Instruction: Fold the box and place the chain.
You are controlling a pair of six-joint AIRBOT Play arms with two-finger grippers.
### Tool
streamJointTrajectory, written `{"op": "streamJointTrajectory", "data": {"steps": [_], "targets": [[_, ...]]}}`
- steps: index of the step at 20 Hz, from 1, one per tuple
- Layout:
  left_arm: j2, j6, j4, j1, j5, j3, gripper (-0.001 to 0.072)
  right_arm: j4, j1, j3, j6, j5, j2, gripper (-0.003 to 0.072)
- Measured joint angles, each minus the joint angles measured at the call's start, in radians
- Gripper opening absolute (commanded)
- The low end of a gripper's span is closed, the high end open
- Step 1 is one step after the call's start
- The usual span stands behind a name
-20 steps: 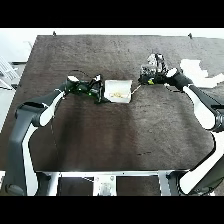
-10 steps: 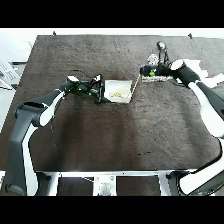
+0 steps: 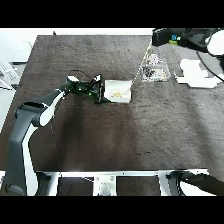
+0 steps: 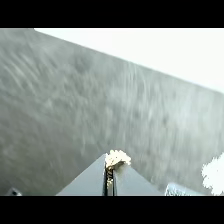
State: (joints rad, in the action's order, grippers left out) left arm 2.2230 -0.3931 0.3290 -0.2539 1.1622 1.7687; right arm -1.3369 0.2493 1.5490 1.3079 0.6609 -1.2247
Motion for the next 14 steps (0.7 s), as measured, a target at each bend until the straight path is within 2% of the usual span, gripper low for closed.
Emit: {"op": "streamJointTrajectory", "data": {"steps": [5, 10, 14], "targets": [[0.0, 0.0, 0.0, 0.0, 0.0, 0.0, 0.0366, -0.127, 0.15, 0.001, 0.066, -0.018, 0.101, 0.0001], [0.0, 0.0, 0.0, 0.0, 0.0, 0.0, 0.0366, -0.206, 0.273, -0.008, 0.144, -0.023, 0.121, 0.0001], [0.0, 0.0, 0.0, 0.0, 0.0, 0.0, 0.0366, -0.239, 0.309, -0.045, 0.215, -0.024, 0.125, 0.0001]]}}
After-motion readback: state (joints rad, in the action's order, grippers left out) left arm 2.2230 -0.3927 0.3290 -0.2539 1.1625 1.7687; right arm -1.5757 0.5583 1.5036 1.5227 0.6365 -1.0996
